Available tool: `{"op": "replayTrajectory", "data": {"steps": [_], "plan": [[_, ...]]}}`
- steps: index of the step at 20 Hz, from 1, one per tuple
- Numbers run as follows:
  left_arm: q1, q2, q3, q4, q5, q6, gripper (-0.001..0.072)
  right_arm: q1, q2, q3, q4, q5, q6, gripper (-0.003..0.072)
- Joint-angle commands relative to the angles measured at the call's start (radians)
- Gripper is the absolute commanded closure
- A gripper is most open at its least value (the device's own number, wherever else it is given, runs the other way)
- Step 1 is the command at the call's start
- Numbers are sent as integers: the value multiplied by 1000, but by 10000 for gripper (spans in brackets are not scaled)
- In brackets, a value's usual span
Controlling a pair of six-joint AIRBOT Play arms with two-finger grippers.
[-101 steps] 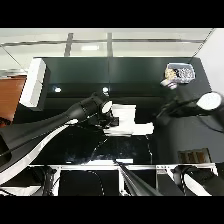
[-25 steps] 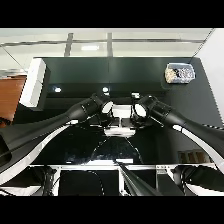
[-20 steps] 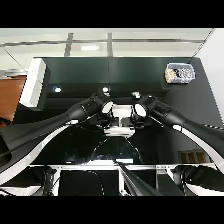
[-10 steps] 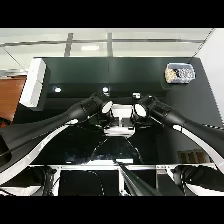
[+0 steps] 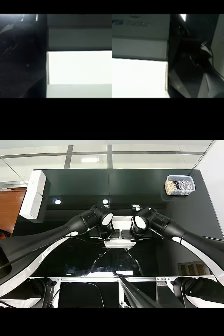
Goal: Fold the box and place the chain.
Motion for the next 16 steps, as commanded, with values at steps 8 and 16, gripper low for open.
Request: {"op": "replayTrajectory", "data": {"steps": [8,16], "plan": [[1,0,0,5,4,5,682,0,116,16,-18,47,-108,245],[1,0,0,6,24,5,682,-22,413,14,-636,175,-117,246]]}}
